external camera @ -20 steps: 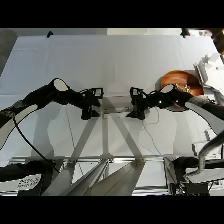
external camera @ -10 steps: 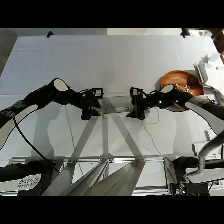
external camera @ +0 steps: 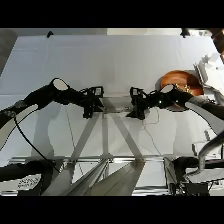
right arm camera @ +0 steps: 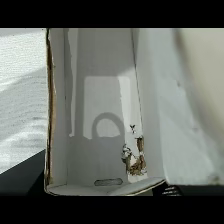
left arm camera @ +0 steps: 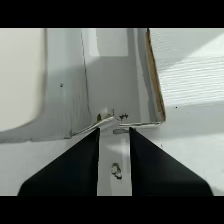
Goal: Fold the box and place the chain.
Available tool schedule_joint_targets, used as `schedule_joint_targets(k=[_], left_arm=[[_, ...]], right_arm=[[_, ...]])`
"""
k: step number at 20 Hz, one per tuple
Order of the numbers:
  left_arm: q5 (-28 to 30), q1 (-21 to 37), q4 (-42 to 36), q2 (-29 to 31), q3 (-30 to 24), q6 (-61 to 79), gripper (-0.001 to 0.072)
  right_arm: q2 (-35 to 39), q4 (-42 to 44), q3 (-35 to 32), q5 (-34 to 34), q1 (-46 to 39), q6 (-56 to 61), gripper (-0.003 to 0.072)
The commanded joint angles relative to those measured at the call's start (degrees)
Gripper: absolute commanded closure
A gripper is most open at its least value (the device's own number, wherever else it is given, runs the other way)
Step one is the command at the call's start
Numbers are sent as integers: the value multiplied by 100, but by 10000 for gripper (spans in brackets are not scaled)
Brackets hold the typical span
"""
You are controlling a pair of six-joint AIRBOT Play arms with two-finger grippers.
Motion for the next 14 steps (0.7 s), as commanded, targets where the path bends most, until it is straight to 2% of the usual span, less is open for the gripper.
schedule_joint_targets(k=[1,3,6,7,8,9,14], left_arm=[[81,-46,-28,-59,-2,46,516],[101,-103,-52,-103,-2,70,578],[116,-162,-116,-168,-2,85,566],[114,-162,-118,-168,-2,85,512],[118,-162,-116,-168,-2,81,383],[142,-157,-116,-168,-2,57,351],[175,-155,-114,-166,-2,-216,356]], right_arm=[[4,2,4,2,0,0,283],[4,0,4,2,0,0,283],[4,2,4,2,0,0,283],[4,0,4,2,0,0,283],[4,0,4,2,0,0,283],[4,0,4,2,0,0,283],[4,0,4,2,0,0,283]])
